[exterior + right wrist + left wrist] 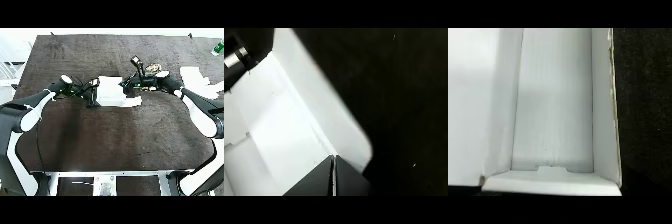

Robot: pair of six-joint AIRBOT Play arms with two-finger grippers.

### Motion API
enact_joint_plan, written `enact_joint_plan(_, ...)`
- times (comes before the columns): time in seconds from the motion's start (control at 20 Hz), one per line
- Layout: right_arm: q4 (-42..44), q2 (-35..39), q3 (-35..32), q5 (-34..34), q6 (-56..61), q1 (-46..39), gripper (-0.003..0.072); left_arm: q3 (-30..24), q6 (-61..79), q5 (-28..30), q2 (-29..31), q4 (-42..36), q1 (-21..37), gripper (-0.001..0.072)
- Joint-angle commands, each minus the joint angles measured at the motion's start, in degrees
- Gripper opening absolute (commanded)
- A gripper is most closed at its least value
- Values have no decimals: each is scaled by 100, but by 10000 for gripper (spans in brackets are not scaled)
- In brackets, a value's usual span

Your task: Fold the box and place the chain.

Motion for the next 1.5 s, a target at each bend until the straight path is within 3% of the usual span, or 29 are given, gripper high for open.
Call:
enact_joint_plan(0.0,-321,623,-2,343,9,-11,56,4,2,2,2,2,2,623)
enact_joint_plan(0.05,-595,848,-2,542,13,-15,191,4,2,2,2,2,2,623)
enact_joint_plan(0.1,-894,1021,-2,761,13,-42,412,4,2,2,2,2,2,623)
enact_joint_plan(0.15,-1211,1152,-2,1008,13,-63,506,4,2,0,2,2,2,623)
enact_joint_plan(0.3,-2098,1169,-55,1196,-55,-122,550,4,2,2,2,2,2,624)
enact_joint_plan(0.45,-2656,916,-122,1200,-417,-120,550,4,2,4,2,2,2,623)
enact_joint_plan(0.75,-2658,293,-122,1154,-1095,-111,550,4,2,2,2,2,2,623)
enact_joint_plan(1.1,-2649,149,-127,1158,-1108,26,548,4,2,2,2,2,2,623)
enact_joint_plan(1.15,-2634,149,-127,1158,-1108,35,486,4,2,2,2,2,2,623)
enact_joint_plan(1.25,-2583,149,-127,1158,-1108,70,451,4,2,4,2,2,2,623)
enact_joint_plan(1.3,-2564,149,-127,1158,-1108,92,384,4,2,4,2,0,2,623)
enact_joint_plan(1.45,-2527,149,-125,1158,-1110,177,352,4,2,7,2,2,2,623)
